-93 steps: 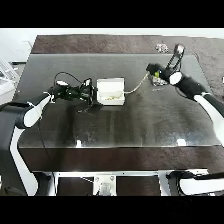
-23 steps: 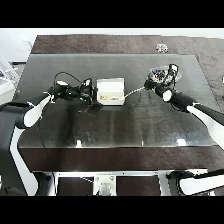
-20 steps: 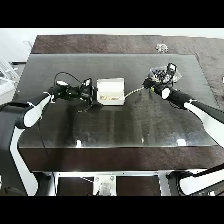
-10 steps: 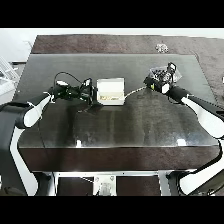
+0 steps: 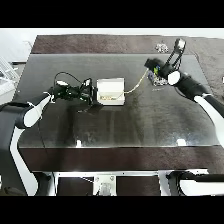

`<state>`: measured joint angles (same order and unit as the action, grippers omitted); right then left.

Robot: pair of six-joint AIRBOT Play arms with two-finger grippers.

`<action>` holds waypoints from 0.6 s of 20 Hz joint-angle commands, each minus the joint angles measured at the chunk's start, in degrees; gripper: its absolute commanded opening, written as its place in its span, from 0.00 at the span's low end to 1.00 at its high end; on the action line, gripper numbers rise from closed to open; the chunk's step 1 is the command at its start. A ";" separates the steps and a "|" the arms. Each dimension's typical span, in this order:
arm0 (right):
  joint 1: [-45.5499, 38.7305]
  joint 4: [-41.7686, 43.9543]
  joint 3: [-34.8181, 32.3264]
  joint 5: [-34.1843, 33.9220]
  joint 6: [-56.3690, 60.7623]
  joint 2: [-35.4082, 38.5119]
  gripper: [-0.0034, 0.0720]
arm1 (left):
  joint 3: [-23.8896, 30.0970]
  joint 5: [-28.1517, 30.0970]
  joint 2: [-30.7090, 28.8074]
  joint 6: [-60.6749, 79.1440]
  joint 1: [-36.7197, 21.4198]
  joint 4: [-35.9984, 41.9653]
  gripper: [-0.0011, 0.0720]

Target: Fold the box and place the chain.

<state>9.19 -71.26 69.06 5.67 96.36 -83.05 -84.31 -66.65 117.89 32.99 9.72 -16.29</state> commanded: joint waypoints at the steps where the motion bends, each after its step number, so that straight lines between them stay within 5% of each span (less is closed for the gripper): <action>1: 4.83 -1.01 0.07 -1.57 -7.30 12.20 0.05 | -0.02 0.00 -0.04 0.00 -0.02 0.00 0.65; 6: 13.33 -1.86 0.09 -1.79 -13.27 22.58 0.05 | -0.02 0.00 -0.04 0.00 -0.04 0.00 0.65; 12: 21.84 -1.84 0.09 -3.32 -15.65 23.50 0.05 | -0.02 0.04 -0.04 0.02 -0.04 0.00 0.65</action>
<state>27.51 -73.06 69.10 3.11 82.21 -60.38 -84.31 -66.67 117.89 32.99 9.72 -16.27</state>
